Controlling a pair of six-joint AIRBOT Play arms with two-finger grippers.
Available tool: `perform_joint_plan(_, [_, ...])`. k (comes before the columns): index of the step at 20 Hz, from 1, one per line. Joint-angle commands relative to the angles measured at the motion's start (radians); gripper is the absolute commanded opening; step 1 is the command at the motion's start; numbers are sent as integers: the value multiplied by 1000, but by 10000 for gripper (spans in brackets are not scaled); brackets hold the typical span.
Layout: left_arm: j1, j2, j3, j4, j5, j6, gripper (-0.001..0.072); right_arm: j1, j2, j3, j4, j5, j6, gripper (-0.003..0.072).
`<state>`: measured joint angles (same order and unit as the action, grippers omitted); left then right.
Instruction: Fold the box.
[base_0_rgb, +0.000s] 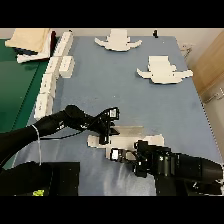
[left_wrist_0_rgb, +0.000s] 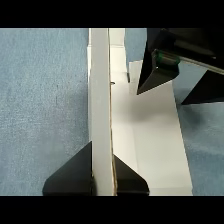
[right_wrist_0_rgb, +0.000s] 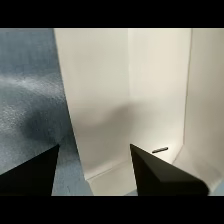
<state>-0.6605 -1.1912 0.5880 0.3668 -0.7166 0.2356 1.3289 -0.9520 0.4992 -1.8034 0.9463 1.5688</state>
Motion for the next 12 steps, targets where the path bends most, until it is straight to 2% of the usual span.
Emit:
perform_joint_plan(1, [0,0,1,0,0,0,17,7,-40,0,-173,-30,209,709])
perform_joint_plan(8, [0,0,1,0,0,0,17,5,184,27,-214,59,317,709])
perform_joint_plan(12, [0,0,1,0,0,0,17,3,190,27,-295,77,464,709])
